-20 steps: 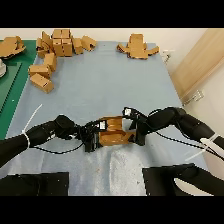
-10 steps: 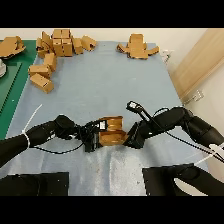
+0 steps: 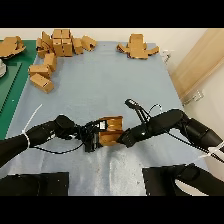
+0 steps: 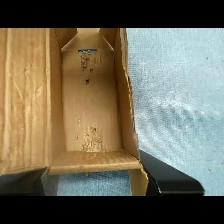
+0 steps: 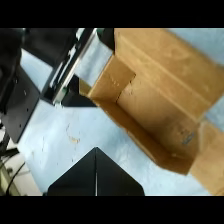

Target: Fold the box.

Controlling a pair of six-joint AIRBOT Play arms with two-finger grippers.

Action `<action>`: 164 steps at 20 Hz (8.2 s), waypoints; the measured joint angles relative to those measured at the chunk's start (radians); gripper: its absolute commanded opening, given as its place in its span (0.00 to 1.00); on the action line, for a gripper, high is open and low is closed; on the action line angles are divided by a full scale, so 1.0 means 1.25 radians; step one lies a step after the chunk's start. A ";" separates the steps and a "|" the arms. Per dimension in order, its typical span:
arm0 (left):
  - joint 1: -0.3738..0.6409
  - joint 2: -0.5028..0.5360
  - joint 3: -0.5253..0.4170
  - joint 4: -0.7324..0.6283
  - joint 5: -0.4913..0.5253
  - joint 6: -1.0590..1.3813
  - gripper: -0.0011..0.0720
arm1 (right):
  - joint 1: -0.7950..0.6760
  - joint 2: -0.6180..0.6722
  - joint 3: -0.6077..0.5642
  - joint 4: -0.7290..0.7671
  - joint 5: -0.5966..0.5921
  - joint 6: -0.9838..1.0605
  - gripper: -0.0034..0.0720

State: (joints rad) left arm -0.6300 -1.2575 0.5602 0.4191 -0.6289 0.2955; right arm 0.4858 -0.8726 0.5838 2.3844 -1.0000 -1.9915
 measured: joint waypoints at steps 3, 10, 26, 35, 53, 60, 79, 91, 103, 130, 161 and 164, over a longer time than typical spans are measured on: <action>0.000 0.000 0.000 0.000 0.000 0.000 0.59 | 0.006 -0.012 0.011 0.011 0.084 0.023 0.03; 0.000 0.000 0.000 0.000 0.000 0.000 0.59 | -0.166 -0.192 0.051 0.282 -0.029 -0.180 0.03; 0.000 0.000 0.000 0.000 -0.001 -0.001 0.59 | -0.318 -0.422 0.027 0.405 -0.125 -0.502 0.03; 0.000 0.000 0.000 0.000 0.000 0.000 0.59 | -0.318 -0.481 0.033 0.406 -0.140 -0.530 0.04; 0.000 0.000 0.000 0.000 -0.001 0.000 0.59 | -0.148 0.056 -0.082 -0.166 -0.026 -0.392 0.68; 0.000 0.000 0.000 0.000 -0.001 0.000 0.59 | -0.055 0.052 -0.092 -0.416 0.067 -0.447 0.68; 0.000 0.000 0.000 0.000 -0.001 0.000 0.59 | 0.053 -0.027 -0.087 -0.288 0.235 -0.602 0.18; 0.000 0.000 0.000 0.001 -0.001 0.001 0.59 | 0.100 -0.047 -0.086 -0.237 0.272 -0.620 0.68; 0.000 0.000 0.000 0.000 -0.002 0.000 0.59 | 0.100 -0.012 -0.086 -0.277 0.216 -0.423 0.11; 0.000 0.000 0.000 0.000 -0.001 0.000 0.59 | -0.394 0.041 -0.269 -0.002 0.091 0.153 0.04; 0.000 0.000 0.000 0.000 -0.001 0.000 0.59 | 0.065 0.023 -0.048 -0.407 0.128 0.681 0.56; 0.000 0.000 0.000 0.000 -0.001 0.000 0.59 | 0.134 -0.023 0.011 -0.534 0.088 0.784 0.57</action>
State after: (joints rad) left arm -0.6300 -1.2575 0.5602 0.4187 -0.6300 0.2955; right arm 0.6533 -0.9012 0.5976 1.7168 -0.8902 -1.0115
